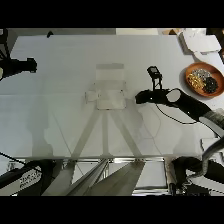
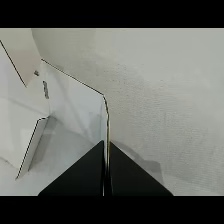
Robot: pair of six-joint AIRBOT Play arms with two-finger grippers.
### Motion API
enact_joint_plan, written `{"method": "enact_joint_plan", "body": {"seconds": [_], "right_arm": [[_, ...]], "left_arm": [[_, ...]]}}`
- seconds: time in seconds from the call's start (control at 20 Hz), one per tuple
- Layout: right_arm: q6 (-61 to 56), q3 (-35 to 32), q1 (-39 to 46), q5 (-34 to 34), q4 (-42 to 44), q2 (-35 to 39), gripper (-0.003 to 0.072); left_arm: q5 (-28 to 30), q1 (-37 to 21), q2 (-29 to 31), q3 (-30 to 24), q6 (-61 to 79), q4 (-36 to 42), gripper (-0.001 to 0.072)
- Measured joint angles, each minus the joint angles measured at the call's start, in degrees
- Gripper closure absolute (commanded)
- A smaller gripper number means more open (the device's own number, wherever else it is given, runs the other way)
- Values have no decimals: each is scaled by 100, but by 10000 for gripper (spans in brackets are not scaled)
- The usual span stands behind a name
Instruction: Fold the box and place the chain.
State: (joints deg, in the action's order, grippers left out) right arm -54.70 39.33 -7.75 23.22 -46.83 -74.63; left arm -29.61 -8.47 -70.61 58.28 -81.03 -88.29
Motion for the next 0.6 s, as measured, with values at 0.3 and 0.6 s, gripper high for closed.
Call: {"method": "enact_joint_plan", "body": {"seconds": [0.3, 0.6], "right_arm": [[-101, 0, 0, 7, -111, 0, 674], [-118, 0, 0, 9, -136, 0, 674]], "left_arm": [[2, 0, 0, 0, 0, 0, 10], [4, 0, 0, 0, -2, 26, 10]]}}
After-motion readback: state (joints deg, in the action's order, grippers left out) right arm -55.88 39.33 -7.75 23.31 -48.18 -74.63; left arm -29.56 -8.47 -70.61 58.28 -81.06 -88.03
